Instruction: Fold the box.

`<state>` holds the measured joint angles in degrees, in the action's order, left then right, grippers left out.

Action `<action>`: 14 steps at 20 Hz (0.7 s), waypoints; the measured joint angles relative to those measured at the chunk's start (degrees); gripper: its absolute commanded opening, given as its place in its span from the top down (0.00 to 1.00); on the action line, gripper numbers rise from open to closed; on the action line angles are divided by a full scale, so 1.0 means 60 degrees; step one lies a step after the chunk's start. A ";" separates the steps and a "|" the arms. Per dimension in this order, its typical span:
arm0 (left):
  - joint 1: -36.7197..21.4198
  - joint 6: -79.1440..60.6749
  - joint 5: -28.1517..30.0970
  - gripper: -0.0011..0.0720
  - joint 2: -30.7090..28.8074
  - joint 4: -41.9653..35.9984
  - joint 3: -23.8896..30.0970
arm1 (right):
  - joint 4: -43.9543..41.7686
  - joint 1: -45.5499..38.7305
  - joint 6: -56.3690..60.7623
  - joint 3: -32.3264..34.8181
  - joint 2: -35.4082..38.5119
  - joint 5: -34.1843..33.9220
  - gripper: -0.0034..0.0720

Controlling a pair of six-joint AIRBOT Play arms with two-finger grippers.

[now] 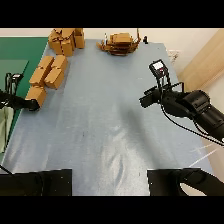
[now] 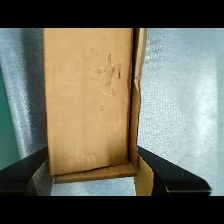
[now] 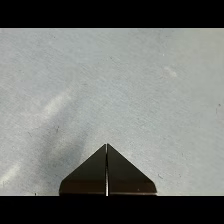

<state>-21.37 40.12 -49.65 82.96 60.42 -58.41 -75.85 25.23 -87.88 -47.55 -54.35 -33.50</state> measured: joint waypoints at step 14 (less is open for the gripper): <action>0.0000 -0.0113 -0.0437 0.05 0.0000 -0.0091 -0.1086 | 0.0000 0.0000 0.0004 0.0004 -0.0430 0.0004 0.95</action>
